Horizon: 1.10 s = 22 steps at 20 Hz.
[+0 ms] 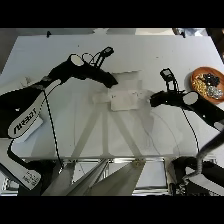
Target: Fold the box and place the chain.
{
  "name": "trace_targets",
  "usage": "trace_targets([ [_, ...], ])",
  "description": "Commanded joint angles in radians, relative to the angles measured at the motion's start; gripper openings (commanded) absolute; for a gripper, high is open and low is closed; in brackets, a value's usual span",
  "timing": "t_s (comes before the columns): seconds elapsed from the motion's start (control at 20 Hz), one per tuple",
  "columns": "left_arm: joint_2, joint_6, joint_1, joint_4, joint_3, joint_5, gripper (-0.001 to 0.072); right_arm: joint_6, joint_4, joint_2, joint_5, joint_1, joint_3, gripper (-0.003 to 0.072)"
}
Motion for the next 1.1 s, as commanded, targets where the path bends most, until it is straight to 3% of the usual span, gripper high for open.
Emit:
trace_targets([
  [0.0,-0.002,0.027,-0.002,0.027,0.002,-0.018,0.0015,0.001,0.000,0.000,0.006,0.000,-0.001,0.0010],
  [1.05,-0.002,0.167,-0.002,0.025,0.002,-0.023,0.0014,0.001,0.003,0.000,0.001,0.000,0.000,0.0011],
])
